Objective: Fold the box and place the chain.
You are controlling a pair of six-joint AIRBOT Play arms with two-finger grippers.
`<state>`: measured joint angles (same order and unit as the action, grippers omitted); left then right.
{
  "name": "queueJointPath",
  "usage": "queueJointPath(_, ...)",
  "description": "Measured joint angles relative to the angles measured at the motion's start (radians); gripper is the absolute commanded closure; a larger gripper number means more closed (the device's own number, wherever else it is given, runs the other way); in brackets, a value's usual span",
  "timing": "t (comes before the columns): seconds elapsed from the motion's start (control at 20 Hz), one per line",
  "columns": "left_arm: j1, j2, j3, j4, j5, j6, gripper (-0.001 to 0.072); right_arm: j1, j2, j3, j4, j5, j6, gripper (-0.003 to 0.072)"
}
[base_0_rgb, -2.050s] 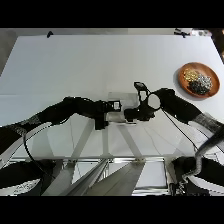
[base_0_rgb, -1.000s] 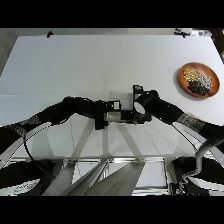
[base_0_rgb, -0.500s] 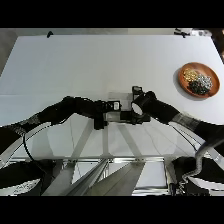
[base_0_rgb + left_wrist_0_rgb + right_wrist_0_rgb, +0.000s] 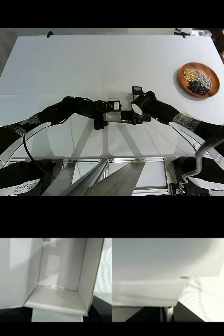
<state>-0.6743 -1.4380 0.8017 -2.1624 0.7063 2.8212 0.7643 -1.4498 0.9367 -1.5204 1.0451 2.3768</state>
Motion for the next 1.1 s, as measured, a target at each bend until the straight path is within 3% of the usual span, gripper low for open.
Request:
queueJointPath(0.15, 0.0, 0.0, 0.0, 0.0, 0.0, 0.0, 0.0314, 0.001, 0.007, 0.001, -0.012, 0.028, 0.002, 0.0663)
queueJointPath(0.2, 0.0, 0.0, 0.0, -0.001, 0.0, -0.001, 0.0314, 0.001, 0.012, 0.001, -0.019, 0.04, -0.002, 0.0618)
queueJointPath(0.3, 0.0, 0.0, 0.0, -0.004, -0.003, -0.001, 0.0314, 0.002, 0.021, 0.001, -0.031, 0.064, -0.029, 0.0369)
queueJointPath(0.35, 0.0, 0.0, 0.0, -0.004, -0.003, 0.0, 0.0314, 0.002, 0.024, 0.001, -0.042, 0.076, -0.048, 0.0302)
queueJointPath(0.45, 0.0, 0.0, 0.0, -0.004, -0.003, -0.001, 0.0314, 0.002, 0.027, 0.001, -0.049, 0.076, -0.072, 0.035)
queueJointPath(0.5, 0.0, 0.0, 0.0, -0.004, -0.003, -0.002, 0.0314, 0.002, 0.029, 0.001, -0.049, 0.074, -0.081, 0.0466)
queueJointPath(0.55, -0.001, -0.001, 0.0, -0.004, -0.003, -0.002, 0.0314, 0.002, 0.029, 0.001, -0.05, 0.07, -0.089, 0.0535)
queueJointPath(0.6, -0.001, -0.001, 0.0, -0.004, -0.003, -0.002, 0.0314, 0.002, 0.03, 0.001, -0.051, 0.069, -0.093, 0.0536)
queueJointPath(0.7, 0.0, -0.001, 0.0, -0.004, -0.003, -0.003, 0.0314, 0.002, 0.031, 0.0, -0.057, 0.063, -0.098, 0.0667)
queueJointPath(0.95, 0.0, -0.001, 0.0, -0.004, -0.002, -0.005, 0.0314, 0.001, 0.032, 0.0, -0.069, 0.048, -0.113, 0.0662)
queueJointPath(1.0, 0.0, -0.001, 0.0, -0.003, -0.002, -0.005, 0.0314, 0.001, 0.032, 0.0, -0.07, 0.045, -0.119, 0.0587)
queueJointPath(1.05, 0.0, -0.001, 0.0, 0.0, -0.002, 0.002, 0.0314, 0.001, 0.032, 0.0, -0.074, 0.043, -0.131, 0.0431)
queueJointPath(1.1, -0.001, -0.001, 0.0, 0.0, -0.002, 0.005, 0.0314, 0.002, 0.032, 0.0, -0.071, 0.037, -0.135, 0.0342)
